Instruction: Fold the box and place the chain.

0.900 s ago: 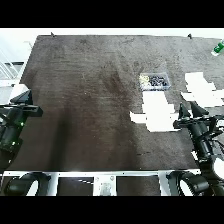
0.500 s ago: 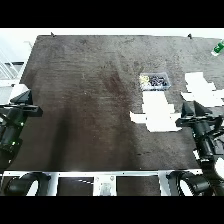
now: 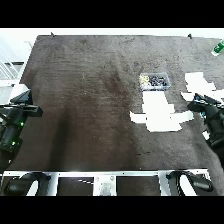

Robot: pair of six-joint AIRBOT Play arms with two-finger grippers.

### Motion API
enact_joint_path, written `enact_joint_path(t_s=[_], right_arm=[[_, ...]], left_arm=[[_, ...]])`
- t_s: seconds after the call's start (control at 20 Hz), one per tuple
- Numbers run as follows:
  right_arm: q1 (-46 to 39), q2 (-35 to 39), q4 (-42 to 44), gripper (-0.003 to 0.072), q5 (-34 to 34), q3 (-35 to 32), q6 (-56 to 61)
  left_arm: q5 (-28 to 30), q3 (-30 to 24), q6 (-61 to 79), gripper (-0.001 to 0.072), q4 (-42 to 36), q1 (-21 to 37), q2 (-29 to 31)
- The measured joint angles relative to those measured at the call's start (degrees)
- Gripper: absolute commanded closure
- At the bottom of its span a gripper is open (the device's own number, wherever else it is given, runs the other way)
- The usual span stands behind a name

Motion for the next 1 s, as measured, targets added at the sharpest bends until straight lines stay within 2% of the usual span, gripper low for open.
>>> enact_joint_path(t_s=[0.2, 0.25, 0.45, 0.55, 0.75, 1.0], right_arm=[[-16.3, -16.8, -16.1, 0.031, 26.1, 12.2, 15.8], [-19.6, -20.2, -21.0, 0.0273, 31.8, 16.1, 20.3], [-26.4, -30.3, -38.9, 0.0147, 48.6, 32.0, 33.4], [-27.3, -34.8, -46.6, 0.0131, 55.9, 39.1, 37.1], [-27.2, -42.4, -56.9, 0.0131, 65.5, 47.0, 40.8], [-24.2, -50.0, -61.9, 0.0131, 70.5, 49.4, 41.0]], left_arm=[[0.0, 0.0, 0.0, 0.0689, 0.0, 0.0, 0.0], [0.0, 0.0, 0.0, 0.0689, 0.0, 0.0, 0.0], [0.0, 0.0, 0.0, 0.0689, 0.0, 0.0, 0.0], [0.0, 0.0, 0.0, 0.0689, 0.0, 0.0, 0.0], [0.0, 0.0, 0.0, 0.0689, 0.0, 0.0, 0.0], [0.0, 0.0, 0.0, 0.0689, 0.0, 0.0, 0.0]])
